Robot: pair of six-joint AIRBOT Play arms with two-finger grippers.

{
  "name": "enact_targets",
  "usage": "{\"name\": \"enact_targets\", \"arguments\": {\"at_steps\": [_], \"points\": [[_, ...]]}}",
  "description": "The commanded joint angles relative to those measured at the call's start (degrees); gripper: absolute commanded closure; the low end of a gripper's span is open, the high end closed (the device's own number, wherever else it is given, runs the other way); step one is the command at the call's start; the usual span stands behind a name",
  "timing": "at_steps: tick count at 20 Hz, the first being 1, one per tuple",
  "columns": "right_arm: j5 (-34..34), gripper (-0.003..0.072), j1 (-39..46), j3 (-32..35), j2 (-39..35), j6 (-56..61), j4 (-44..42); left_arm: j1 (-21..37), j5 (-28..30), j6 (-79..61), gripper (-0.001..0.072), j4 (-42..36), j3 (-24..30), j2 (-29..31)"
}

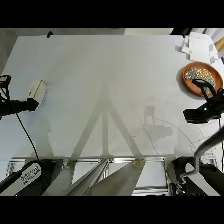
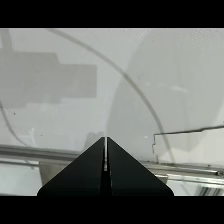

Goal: Fold the box and place the chain.

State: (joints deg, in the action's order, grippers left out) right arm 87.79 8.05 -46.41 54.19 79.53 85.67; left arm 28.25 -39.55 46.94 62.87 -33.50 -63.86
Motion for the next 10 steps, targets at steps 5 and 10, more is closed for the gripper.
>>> {"name": "enact_targets", "arguments": {"at_steps": [5, 10], "points": [[0.0, 0.0668, 0.0, 0.0, 0.0, 0.0, 0.0, 0.0, -1.5, 0.0, 0.0505, 1.3, 0.1, -1.1], [0.0, 0.0668, 0.0, 0.0, 0.0, 0.0, 0.0, 0.0, -1.9, 0.0, 0.0168, 1.3, 0.1, -1.0]]}}
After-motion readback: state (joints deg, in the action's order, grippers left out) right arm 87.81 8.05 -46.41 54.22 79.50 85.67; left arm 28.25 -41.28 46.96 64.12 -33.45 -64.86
